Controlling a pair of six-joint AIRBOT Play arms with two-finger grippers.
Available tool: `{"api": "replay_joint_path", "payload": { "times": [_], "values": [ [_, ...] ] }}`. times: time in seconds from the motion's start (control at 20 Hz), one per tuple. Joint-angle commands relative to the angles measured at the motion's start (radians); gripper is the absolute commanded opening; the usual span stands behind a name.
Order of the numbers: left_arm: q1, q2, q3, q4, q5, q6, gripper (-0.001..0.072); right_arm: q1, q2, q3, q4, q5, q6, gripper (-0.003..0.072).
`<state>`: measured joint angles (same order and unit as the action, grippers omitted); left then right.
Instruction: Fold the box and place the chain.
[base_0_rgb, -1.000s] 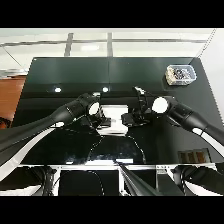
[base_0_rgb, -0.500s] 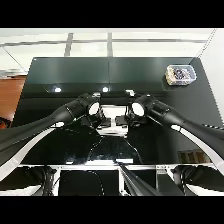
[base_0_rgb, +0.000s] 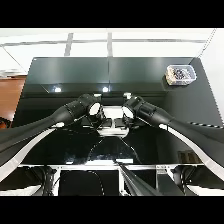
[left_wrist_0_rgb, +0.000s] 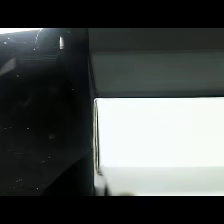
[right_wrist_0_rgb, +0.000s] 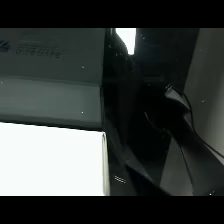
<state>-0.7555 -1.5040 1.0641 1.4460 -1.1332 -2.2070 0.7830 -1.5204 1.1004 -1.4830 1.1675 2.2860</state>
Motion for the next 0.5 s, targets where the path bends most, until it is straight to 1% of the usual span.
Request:
{"api": "replay_joint_path", "payload": {
  "times": [0.0,0.05,0.1,0.4,0.45],
  "values": [
    [0.0,0.0,0.001,0.003,-0.002,0.0,0.0026,0.002,-0.009,0.003,-0.01,0.013,0.015,0.0126],
    [0.0,0.0,0.001,0.003,-0.002,0.0,0.0026,0.002,-0.009,0.003,-0.007,0.008,0.015,0.0038],
    [0.0,0.0,0.001,0.003,-0.002,0.0,0.0026,0.002,-0.009,0.003,-0.006,0.008,0.015,0.0013],
    [0.0,0.0,0.001,0.003,-0.002,0.0,0.0025,0.002,-0.009,0.003,-0.006,0.006,0.014,0.0015],
    [0.0,0.0,0.001,0.003,-0.002,0.0,0.0026,0.002,-0.009,0.003,-0.006,0.006,0.015,0.0031]
  ]
}}
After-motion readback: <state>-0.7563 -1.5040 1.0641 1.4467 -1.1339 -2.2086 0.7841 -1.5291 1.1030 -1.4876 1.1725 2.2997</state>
